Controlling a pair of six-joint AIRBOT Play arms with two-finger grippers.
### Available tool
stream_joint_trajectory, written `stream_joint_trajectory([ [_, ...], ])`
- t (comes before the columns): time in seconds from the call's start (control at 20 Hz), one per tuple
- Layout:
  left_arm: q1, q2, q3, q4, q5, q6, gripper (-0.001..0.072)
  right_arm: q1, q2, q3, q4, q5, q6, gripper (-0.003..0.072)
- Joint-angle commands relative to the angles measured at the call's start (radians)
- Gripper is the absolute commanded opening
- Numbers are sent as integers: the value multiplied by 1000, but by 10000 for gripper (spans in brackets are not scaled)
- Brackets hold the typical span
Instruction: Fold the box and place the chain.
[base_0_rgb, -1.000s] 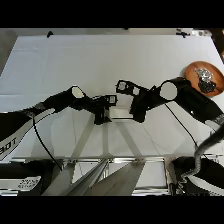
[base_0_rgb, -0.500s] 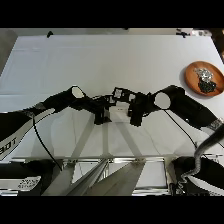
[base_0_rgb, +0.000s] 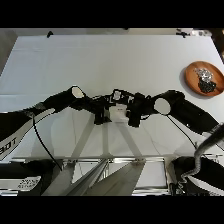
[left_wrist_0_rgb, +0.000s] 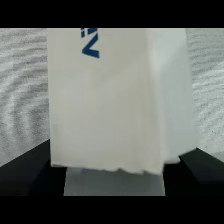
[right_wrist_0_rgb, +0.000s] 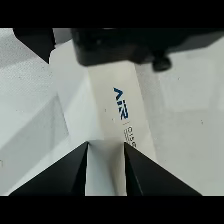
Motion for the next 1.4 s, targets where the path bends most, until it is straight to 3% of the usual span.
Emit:
stream_joint_trajectory([
  [0.0,0,0,0,0,0,0,414,10,14,-40,-6,-62,22,220],
  [0.25,0,0,0,0,0,0,414,44,14,-50,-15,-163,58,218],
  [0.7,0,0,0,0,0,0,414,51,14,-56,-18,-123,59,218],
  [0.95,0,0,0,0,0,0,414,95,14,-93,-16,-185,105,217],
  [1.35,0,0,0,0,0,0,414,119,14,-94,-19,-178,111,219],
])
